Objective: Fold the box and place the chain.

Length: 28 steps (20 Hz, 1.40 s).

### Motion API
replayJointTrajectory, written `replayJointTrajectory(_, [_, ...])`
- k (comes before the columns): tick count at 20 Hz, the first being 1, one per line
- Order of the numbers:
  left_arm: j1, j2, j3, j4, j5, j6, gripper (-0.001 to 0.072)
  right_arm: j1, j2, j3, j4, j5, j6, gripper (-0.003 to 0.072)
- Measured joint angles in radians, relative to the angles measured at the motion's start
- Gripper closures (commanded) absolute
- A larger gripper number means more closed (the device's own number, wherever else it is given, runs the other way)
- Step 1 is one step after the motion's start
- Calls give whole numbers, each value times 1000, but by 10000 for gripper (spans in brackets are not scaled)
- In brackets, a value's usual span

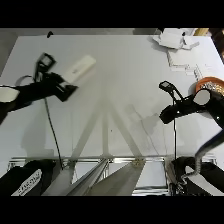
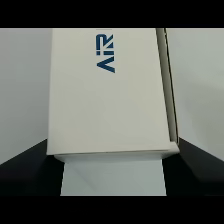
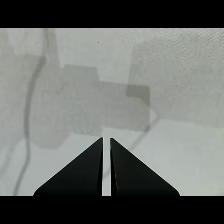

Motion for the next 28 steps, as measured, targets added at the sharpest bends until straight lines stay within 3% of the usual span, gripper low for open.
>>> replayJointTrajectory(2, [143,37,0,167,10,-218,594,0,0,0,0,0,0,626])
replayJointTrajectory(5, [325,46,0,386,-7,-498,530,0,0,0,0,1,0,626])
replayJointTrajectory(8, [472,9,0,526,-50,-719,346,0,0,0,0,1,0,626])
replayJointTrajectory(11, [555,-52,0,587,-118,-838,264,0,0,0,0,1,0,626])
replayJointTrajectory(14, [589,-117,0,615,-185,-892,22,0,0,0,0,1,0,626])
replayJointTrajectory(21, [608,-159,0,636,-295,-924,11,0,0,0,0,1,0,626])
replayJointTrajectory(28, [609,30,0,622,-341,-927,13,0,0,0,0,2,0,626])
